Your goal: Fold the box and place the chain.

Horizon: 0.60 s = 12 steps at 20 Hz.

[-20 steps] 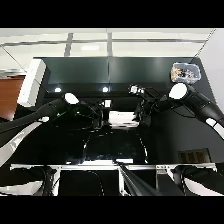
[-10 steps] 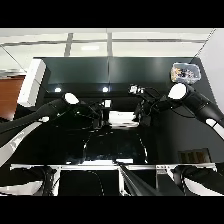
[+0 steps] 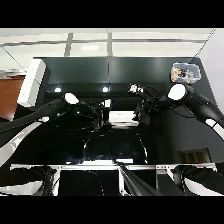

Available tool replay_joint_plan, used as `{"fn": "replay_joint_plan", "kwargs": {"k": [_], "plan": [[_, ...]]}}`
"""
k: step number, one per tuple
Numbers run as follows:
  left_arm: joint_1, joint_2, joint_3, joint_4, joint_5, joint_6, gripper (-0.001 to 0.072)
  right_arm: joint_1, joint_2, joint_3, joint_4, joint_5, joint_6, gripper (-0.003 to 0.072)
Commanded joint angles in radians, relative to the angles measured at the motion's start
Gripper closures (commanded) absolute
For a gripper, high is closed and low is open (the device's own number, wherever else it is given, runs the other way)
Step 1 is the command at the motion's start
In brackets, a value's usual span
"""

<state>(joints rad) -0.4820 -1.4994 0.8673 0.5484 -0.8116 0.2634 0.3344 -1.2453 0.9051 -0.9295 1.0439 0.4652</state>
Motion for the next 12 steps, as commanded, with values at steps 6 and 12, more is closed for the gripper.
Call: {"fn": "replay_joint_plan", "kwargs": {"k": [6,12], "plan": [[0.0,0.0,0.001,0.001,-0.028,0.002,0.0226,0.0,0.0,0.0,-0.003,-0.009,0.006,0.0307],[0.0,0.0,0.001,0.001,-0.026,0.002,0.0226,0.0,0.0,0.0,-0.003,-0.009,0.006,0.0365]]}}
